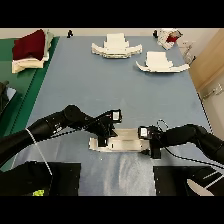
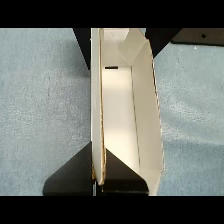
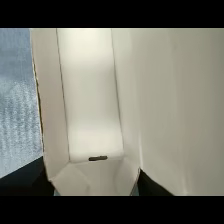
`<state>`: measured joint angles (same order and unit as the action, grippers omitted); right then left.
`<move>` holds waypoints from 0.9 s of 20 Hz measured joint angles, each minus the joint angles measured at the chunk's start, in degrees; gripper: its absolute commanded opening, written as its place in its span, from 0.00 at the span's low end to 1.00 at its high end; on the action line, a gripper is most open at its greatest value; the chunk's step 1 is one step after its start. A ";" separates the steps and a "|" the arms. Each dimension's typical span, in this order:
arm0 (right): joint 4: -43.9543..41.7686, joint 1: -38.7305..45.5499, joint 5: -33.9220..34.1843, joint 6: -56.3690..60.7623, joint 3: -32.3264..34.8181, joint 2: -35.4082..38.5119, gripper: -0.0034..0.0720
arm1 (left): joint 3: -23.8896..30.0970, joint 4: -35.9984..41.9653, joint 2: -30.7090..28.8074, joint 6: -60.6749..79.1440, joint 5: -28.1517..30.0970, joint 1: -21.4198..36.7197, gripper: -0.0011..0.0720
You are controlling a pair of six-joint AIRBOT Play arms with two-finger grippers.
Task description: Fold the box.
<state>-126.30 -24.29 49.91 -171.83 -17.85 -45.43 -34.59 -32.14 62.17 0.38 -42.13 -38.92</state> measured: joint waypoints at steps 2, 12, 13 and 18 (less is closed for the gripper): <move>0.13 -0.13 -0.28 -0.11 0.15 -0.20 0.91 | 0.00 0.00 0.00 -0.02 0.04 0.00 0.03; 0.39 -0.17 -1.29 -0.28 0.26 -1.86 0.70 | 0.00 0.00 0.00 -0.02 -0.13 -0.07 0.03; 0.44 -0.22 -1.36 -0.28 0.26 -1.95 0.70 | 0.00 0.00 0.00 -0.02 -0.07 -0.04 0.03; 0.55 -0.26 -1.42 -0.24 0.26 -2.01 0.69 | 0.00 0.00 0.00 -0.02 0.04 -0.04 0.03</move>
<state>-125.75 -24.56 48.49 -172.07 -17.58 -47.44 -34.59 -32.14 62.17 0.36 -42.09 -38.96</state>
